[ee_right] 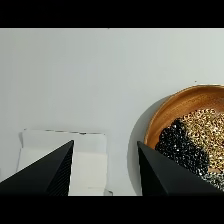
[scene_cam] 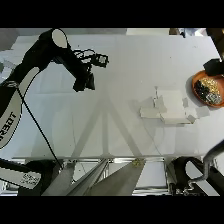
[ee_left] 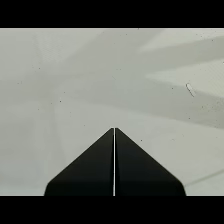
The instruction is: Fold the box and place the chain.
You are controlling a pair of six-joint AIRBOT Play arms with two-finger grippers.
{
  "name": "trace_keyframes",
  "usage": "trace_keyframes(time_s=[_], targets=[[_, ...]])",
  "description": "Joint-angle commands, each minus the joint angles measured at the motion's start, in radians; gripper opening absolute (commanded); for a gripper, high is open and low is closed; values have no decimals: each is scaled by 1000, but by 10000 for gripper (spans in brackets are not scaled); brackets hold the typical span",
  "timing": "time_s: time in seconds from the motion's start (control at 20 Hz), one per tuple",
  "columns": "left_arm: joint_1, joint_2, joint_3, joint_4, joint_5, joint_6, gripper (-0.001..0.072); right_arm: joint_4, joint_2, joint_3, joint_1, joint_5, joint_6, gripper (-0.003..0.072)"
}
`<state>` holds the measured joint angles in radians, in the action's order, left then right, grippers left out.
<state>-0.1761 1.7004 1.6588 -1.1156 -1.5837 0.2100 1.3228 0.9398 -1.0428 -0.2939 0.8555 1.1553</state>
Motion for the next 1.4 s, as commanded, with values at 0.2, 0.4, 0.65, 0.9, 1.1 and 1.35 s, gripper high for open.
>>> trace_keyframes(time_s=[0.2,0.4,0.65,0.9,1.1,1.35], targets=[[0,0,1,0,0,0,10,-10,-2,-1,0,-26,1,405],[0,0,1,0,0,0,10,60,-3,-1,0,-26,122,415],[0,0,1,0,0,0,10,141,1,-1,-68,58,158,419],[0,0,1,0,0,0,10,125,34,-1,-340,163,149,459],[0,0,1,0,0,0,10,-24,162,-1,-488,304,52,474],[0,0,1,0,0,0,10,-48,323,-1,-518,356,-46,476]])
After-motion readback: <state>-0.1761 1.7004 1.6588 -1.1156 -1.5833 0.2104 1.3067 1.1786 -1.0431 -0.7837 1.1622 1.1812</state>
